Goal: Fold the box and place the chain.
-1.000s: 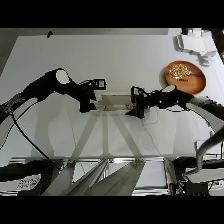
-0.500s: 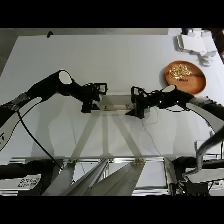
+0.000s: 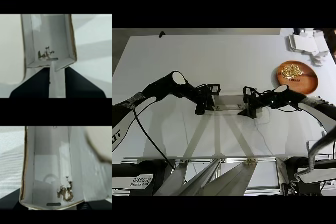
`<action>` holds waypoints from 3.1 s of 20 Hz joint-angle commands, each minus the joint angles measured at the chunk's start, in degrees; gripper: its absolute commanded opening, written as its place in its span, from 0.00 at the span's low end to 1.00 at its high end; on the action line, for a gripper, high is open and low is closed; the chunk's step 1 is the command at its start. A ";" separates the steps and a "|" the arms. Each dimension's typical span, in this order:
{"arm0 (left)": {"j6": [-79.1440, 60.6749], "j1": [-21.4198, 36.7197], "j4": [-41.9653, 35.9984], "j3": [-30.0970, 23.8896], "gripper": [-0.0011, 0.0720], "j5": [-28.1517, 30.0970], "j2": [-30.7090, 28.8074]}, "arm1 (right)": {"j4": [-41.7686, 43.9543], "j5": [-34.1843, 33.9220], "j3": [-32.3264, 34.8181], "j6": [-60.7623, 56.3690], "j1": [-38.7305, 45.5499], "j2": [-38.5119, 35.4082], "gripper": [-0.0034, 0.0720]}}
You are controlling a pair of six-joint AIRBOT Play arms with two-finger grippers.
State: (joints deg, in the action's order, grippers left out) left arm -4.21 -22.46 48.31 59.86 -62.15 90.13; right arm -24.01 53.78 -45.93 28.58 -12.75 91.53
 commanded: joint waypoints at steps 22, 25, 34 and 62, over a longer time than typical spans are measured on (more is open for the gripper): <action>5.31 11.08 -3.17 -0.04 0.03 -3.48 -13.84 | 0.02 0.04 0.00 -0.02 -0.02 -0.04 0.77; 21.18 16.83 1.81 -0.04 0.03 -4.92 -18.75 | 0.02 0.04 0.02 -0.02 -0.02 -0.04 0.77; 62.38 21.09 12.00 -6.78 0.03 -2.64 -16.15 | 0.02 0.04 0.00 -0.02 -0.02 -0.04 0.77; 65.53 7.34 -11.96 -10.43 0.35 6.71 -5.22 | 0.02 0.04 0.00 -0.02 -0.02 -0.04 0.77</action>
State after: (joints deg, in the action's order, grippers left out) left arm 62.96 -15.07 39.31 49.45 -55.02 85.25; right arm -23.99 53.80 -45.93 28.58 -12.75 91.53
